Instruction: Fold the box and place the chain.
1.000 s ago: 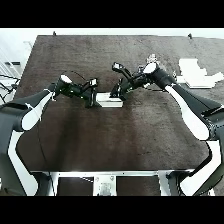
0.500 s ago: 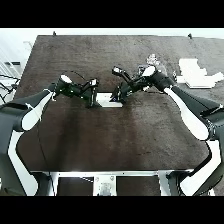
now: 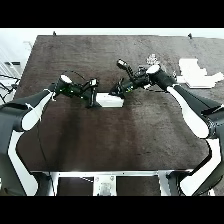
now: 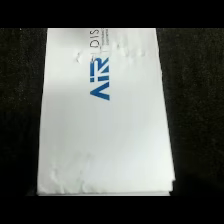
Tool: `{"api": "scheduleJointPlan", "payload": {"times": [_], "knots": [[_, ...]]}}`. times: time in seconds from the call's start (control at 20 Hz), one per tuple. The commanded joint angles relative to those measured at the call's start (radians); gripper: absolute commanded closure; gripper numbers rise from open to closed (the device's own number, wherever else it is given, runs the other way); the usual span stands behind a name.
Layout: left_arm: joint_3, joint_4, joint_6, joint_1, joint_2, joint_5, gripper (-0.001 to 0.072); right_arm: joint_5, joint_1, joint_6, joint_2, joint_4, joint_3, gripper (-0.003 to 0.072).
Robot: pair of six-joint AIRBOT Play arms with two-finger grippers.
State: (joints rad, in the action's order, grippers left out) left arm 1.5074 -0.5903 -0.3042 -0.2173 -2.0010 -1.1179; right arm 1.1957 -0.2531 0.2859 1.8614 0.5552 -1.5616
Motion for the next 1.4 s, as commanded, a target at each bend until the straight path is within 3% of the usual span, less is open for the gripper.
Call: {"api": "scheduleJointPlan", "payload": {"times": [0.0, 0.45, 0.95, 1.35], "knots": [[0.0, 0.0, 0.0, 0.0, 0.0, 0.0, 0.036, 0.002, -0.019, 0.05, 0.005, 0.002, -0.001, 0.068], [0.0, 0.0, 0.0, 0.0, 0.0, 0.0, 0.036, -0.002, -0.08, 0.242, 0.053, 0.281, -0.001, 0.068], [0.0, 0.0, 0.0, 0.0, 0.0, 0.0, 0.0361, -0.021, -0.081, 0.256, 0.049, 0.275, -0.035, 0.0681], [0.0, 0.0, 0.0, 0.0, 0.0, 0.0, 0.0361, -0.017, -0.05, 0.257, -0.084, 0.106, -0.086, 0.0682]]}}
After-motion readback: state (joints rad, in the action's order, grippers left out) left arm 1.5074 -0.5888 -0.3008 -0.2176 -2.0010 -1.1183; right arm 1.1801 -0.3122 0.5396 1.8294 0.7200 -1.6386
